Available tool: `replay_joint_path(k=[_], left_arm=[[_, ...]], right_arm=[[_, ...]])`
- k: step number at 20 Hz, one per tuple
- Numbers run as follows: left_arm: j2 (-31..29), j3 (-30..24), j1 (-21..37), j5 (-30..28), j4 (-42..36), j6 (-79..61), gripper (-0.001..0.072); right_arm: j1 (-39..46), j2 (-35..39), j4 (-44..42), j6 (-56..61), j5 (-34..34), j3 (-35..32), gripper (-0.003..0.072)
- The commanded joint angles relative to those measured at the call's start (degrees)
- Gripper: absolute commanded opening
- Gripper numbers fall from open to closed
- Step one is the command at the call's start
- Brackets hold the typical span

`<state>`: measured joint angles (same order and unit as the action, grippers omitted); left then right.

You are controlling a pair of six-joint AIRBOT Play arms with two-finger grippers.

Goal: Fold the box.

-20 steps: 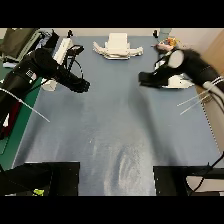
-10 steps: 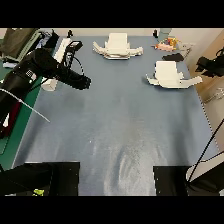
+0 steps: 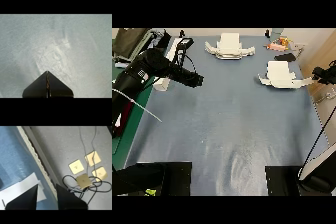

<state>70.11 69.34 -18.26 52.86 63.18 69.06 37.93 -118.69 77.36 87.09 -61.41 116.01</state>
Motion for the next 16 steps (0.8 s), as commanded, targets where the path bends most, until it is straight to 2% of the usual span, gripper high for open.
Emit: replay_joint_path(k=[1,4,8,11,14,16], left_arm=[[0.0,0.0,0.0,-0.2,0.0,0.0,0.0015],[0.0,0.0,0.0,-0.2,0.0,0.1,0.0015],[0.0,0.0,0.0,-0.2,0.0,1.7,0.0015],[0.0,0.0,0.0,0.2,-0.2,4.4,0.0015],[0.0,0.0,0.2,1.2,-0.2,7.1,0.0015],[0.0,0.0,0.6,2.7,-0.1,9.2,0.0015]], right_arm=[[0.3,-1.5,-7.8,-5.8,-0.5,0.5,0.0331],[0.3,-1.5,-11.2,-8.0,-3.2,0.5,0.0328],[0.3,-1.4,-12.7,-12.2,-9.4,0.5,0.0012],[0.0,-0.1,-16.5,-13.8,-13.0,0.5,0.0002],[-0.3,2.3,-24.8,-13.6,-16.3,0.3,0.0],[-1.3,5.0,-25.7,-12.0,-17.4,-2.3,-0.0001]])
